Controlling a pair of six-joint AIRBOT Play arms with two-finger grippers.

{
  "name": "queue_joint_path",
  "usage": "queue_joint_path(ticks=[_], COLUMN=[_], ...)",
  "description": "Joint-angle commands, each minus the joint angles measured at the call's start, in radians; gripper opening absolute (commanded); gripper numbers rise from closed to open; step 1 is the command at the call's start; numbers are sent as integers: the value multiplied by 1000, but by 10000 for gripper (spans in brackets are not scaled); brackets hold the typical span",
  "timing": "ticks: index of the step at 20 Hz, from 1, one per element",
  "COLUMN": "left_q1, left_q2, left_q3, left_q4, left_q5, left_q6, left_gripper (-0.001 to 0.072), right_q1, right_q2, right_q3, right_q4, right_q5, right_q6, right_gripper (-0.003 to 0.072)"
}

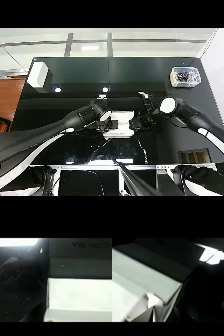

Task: Fold the box and place the chain.

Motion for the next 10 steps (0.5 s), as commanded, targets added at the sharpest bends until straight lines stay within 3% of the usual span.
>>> queue_joint_path(ticks=[1, 4, 10], left_q1=[1, 1, 1], left_q2=[0, 0, 0], left_q3=[0, 0, 0], left_q4=[2, 1, 1], left_q5=[-2, -2, -2], left_q6=[1, 1, 1], left_gripper=[25, 25, 26], right_q1=[99, 169, 218], right_q2=[-31, -92, -138], right_q3=[53, 115, 122], right_q4=[-229, -353, -416], right_q5=[-29, 19, 39], right_q6=[251, 417, 607], right_gripper=[267, 267, 267])
